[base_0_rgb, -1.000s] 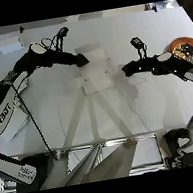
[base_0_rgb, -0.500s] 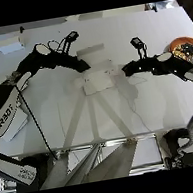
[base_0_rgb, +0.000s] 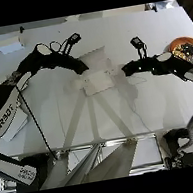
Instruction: Fold the box and place the chain.
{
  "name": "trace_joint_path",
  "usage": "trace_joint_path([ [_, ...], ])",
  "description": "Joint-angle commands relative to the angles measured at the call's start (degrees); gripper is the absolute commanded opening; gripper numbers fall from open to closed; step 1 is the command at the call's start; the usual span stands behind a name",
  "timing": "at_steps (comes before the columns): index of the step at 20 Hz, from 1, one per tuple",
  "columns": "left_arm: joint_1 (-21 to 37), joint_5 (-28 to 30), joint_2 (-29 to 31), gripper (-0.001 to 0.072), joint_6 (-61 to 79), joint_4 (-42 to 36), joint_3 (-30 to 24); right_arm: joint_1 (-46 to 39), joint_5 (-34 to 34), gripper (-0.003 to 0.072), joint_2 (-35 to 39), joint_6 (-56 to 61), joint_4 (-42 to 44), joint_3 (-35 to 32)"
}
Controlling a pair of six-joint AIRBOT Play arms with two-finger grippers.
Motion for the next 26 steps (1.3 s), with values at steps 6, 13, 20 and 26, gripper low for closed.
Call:
trace_joint_path([
  [6,0.0,-0.1,0.3,0.0017,3.2,0.4,0.0,0.0,0.1,0.0011,0.0,0.0,0.0,0.0],
  [13,0.0,-0.1,0.3,0.0016,3.4,0.4,0.0,0.0,0.1,0.0012,0.0,0.0,0.0,0.0],
  [20,0.0,-0.1,0.7,0.0015,3.4,-0.2,0.0,0.0,0.0,0.0503,2.4,-0.2,-0.1,1.2],
  [26,0.0,-8.4,8.6,0.0011,21.2,-0.3,0.0,0.0,-3.7,0.0501,15.2,-0.2,-8.4,1.9],
])
